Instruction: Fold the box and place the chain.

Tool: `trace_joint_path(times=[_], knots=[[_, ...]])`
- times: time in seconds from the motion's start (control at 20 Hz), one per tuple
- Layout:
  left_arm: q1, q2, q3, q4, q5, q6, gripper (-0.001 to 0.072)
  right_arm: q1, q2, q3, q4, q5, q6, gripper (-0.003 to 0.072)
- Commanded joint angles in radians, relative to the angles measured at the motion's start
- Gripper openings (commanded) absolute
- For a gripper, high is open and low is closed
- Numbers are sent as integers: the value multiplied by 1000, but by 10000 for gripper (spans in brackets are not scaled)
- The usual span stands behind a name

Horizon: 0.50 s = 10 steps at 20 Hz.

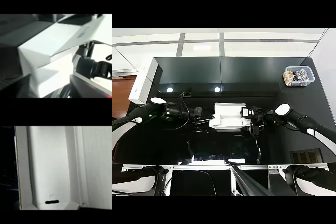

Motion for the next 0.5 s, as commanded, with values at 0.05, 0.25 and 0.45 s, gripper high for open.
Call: trace_joint_path(times=[0.05, 0.25, 0.45], knots=[[-33, 0, 41, 0, -11, 3, 483, 0, -1, 1, 0, 0, 0, 493], [-37, 0, 68, 27, -7, -57, 483, 0, -1, 1, 0, 0, 0, 493], [-96, 0, 136, 242, 32, -246, 482, 0, -1, 1, 0, 0, 0, 493]])
